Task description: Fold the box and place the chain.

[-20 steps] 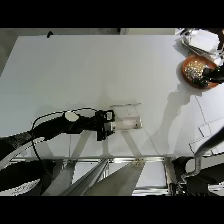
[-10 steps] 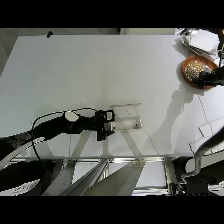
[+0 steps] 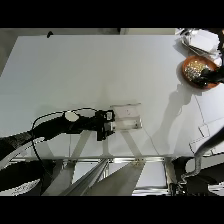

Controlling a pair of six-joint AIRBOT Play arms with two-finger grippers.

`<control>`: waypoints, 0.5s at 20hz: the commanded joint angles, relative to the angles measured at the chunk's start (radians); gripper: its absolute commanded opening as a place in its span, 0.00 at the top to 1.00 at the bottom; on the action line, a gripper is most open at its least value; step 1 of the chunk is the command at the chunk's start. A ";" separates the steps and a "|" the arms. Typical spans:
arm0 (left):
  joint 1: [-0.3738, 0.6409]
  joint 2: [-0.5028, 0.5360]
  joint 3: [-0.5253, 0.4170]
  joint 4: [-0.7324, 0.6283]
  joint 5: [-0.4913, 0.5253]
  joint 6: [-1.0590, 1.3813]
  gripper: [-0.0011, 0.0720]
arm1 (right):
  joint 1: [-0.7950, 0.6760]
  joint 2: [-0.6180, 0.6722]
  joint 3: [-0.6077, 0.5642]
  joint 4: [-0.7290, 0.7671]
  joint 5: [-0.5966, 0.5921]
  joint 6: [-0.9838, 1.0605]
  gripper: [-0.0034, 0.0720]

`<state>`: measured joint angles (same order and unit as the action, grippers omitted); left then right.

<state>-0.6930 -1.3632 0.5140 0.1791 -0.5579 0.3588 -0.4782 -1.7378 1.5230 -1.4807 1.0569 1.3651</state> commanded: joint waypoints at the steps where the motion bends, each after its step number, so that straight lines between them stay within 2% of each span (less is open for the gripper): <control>1: 0.000 0.000 0.000 0.000 0.000 0.000 0.64 | -0.001 0.124 0.001 0.022 0.061 -0.074 0.93; 6: 0.000 0.000 0.000 0.000 0.000 0.000 0.64 | -0.001 0.375 0.001 0.071 0.141 -0.118 0.93; 10: 0.000 0.000 0.000 0.000 0.000 0.000 0.64 | -0.001 0.529 0.001 0.219 0.209 -0.152 0.93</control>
